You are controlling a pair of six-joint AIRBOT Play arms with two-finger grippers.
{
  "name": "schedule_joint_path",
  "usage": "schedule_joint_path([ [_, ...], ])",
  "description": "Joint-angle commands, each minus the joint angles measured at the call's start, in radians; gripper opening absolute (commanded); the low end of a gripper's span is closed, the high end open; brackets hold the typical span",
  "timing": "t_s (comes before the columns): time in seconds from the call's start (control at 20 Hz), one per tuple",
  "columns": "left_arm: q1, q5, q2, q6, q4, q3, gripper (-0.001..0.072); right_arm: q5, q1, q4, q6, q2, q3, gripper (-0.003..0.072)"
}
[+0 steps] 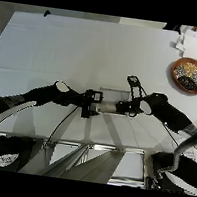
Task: Fold the box and place the chain.
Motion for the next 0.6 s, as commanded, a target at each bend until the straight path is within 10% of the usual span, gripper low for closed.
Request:
schedule_joint_path([
  [0.0, 0.000, 0.000, 0.000, 0.000, 0.000, 0.001, 0.0271, 0.011, 0.001, 0.000, 0.001, -0.015, 0.019, 0.0458],
  [0.55, 0.000, 0.000, 0.000, 0.000, 0.000, 0.001, 0.0271, 0.120, 0.056, -0.049, 0.105, -0.110, 0.094, 0.0372],
])
